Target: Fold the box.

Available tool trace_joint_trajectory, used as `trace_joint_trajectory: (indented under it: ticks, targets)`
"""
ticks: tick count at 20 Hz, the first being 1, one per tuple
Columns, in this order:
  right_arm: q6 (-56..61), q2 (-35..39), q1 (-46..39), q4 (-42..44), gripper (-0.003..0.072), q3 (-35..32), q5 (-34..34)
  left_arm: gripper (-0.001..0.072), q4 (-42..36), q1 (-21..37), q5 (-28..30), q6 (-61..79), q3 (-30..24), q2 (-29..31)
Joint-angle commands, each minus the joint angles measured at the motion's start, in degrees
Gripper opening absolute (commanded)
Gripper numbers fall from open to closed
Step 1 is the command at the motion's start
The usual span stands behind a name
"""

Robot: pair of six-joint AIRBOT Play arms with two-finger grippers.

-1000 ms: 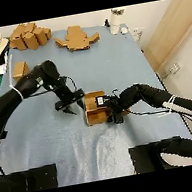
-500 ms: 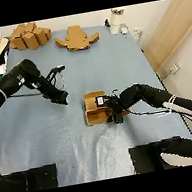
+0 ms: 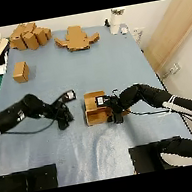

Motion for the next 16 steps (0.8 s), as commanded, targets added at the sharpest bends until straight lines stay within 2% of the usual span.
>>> trace_joint_trajectory:
  ticks: [1,5,16]
  targets:
    - [0.0,0.0,0.0,0.0,0.0504,0.0,0.0,0.0694,-21.8,-4.4,2.8,27.5,-4.8,0.6]
    - [0.0,0.0,0.0,0.0,0.0504,0.0,0.0,0.0694,-23.7,-5.6,7.8,24.0,-4.8,-1.6]
    - [0.0,0.0,0.0,0.0,0.0504,0.0,0.0,0.0694,-23.2,-8.5,9.0,21.9,-2.4,-4.5]
